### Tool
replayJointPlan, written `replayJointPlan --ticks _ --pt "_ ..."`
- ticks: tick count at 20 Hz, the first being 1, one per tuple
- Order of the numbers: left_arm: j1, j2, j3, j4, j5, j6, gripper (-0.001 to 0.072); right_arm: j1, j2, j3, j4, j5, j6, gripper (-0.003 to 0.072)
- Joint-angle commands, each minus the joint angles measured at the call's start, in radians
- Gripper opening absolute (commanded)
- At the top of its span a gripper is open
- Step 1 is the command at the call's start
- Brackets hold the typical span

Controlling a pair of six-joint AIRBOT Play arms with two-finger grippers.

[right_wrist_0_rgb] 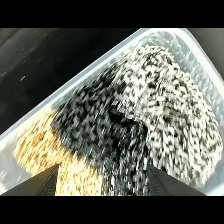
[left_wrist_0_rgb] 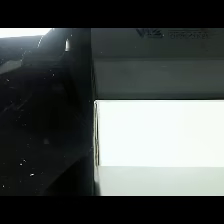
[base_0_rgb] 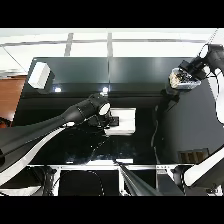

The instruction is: Fold the box and place the chain.

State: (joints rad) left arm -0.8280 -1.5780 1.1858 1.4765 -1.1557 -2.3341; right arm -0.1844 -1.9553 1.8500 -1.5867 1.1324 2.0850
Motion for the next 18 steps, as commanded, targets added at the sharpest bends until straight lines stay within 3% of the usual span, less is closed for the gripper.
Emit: replayJointPlan --ticks 1,2,3,4,5,9,13,17,18 --pt "0.000 -0.001 0.001 0.000 -0.008 0.000 0.0024 -0.027 -0.074 0.048 0.048 -0.001 0.031 0.0594" --pt "0.000 -0.001 0.001 0.001 -0.005 0.000 0.0024 -0.029 -0.085 0.048 0.054 0.000 0.031 0.0564" --pt "0.000 -0.001 0.001 0.000 -0.005 0.000 0.0024 -0.029 -0.090 0.048 0.068 0.004 0.026 0.0408" --pt "0.000 -0.001 0.001 0.000 -0.005 0.000 0.0024 -0.029 -0.088 0.049 0.070 0.007 0.008 0.0124" --pt "0.000 -0.001 0.001 0.000 -0.006 0.000 0.0024 -0.029 -0.077 0.051 0.072 0.013 -0.009 0.0015" --pt "0.000 -0.001 0.001 0.000 -0.005 0.000 0.0024 -0.028 0.066 0.053 0.068 0.024 -0.237 0.0013" --pt "0.000 -0.001 0.001 0.000 -0.005 0.000 0.0024 -0.022 0.305 0.052 0.085 0.140 -0.430 0.0013" --pt "0.000 -0.001 0.001 0.000 -0.005 0.000 0.0025 -0.021 0.558 0.048 0.272 0.119 -0.481 0.0013" --pt "0.000 -0.001 0.001 0.000 -0.005 0.000 0.0024 -0.021 0.618 0.048 0.382 0.121 -0.530 0.0013"
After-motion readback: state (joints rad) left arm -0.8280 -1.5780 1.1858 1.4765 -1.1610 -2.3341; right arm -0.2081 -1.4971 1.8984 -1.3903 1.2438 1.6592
